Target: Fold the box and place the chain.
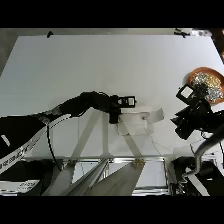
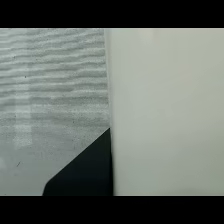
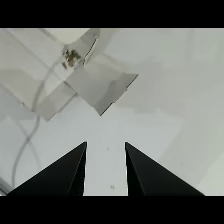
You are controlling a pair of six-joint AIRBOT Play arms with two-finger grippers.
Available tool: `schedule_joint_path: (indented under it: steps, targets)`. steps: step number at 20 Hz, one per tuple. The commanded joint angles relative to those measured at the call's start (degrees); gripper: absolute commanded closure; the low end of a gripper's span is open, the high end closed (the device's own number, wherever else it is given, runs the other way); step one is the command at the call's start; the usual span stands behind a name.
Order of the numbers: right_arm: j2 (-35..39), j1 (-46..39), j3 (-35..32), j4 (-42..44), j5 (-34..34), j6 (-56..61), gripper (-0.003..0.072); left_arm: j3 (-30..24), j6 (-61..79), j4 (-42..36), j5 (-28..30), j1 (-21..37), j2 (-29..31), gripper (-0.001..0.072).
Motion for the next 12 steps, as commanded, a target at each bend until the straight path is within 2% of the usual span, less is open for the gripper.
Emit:
schedule_joint_path:
  steps: [1, 2, 3, 5, 7, 8, 9, 10, 12]
  targets:
    - [-0.3, 0.0, -0.1, 0.7, 3.1, -5.0, 0.0406, 0.0, 0.2, 0.0, -1.0, 0.0, 0.0, 0.0699]
    - [-0.5, 0.0, -0.1, 1.7, 3.5, -5.8, 0.0389, 0.0, 0.2, 0.0, -1.1, 0.0, 0.0, 0.0698]
    - [-0.7, 0.0, -0.1, 3.5, 4.6, -6.9, 0.0338, 0.0, 0.2, 0.0, -1.1, 0.0, 0.0, 0.0698]
    - [-1.0, 0.0, -0.7, 8.1, 7.3, -10.2, 0.0309, 0.0, 0.2, 0.0, -1.1, 0.0, 0.0, 0.0698]
    - [-1.0, 0.0, -3.3, 9.7, 7.1, -12.3, 0.0197, 0.0, 0.2, 0.0, -1.0, 0.0, 0.0, 0.0698]
    - [-1.0, 0.0, -5.6, 9.7, 4.3, -13.6, 0.0025, 0.0, 0.2, 0.0, -1.1, 0.0, 0.0, 0.0698]
    - [-1.0, 0.0, -8.3, 10.1, -0.5, -15.3, -0.0025, 0.0, 0.2, 0.0, -1.1, 0.0, 0.0, 0.0698]
    - [-1.0, 0.0, -11.2, 10.5, -6.2, -19.1, -0.0025, 0.0, 0.2, 0.0, -1.1, 0.0, 0.0, 0.0698]
    - [-1.0, 0.0, -15.1, 10.7, -12.3, -28.8, -0.0026, 0.0, 0.2, 0.0, -1.0, 0.0, 0.0, 0.0698]
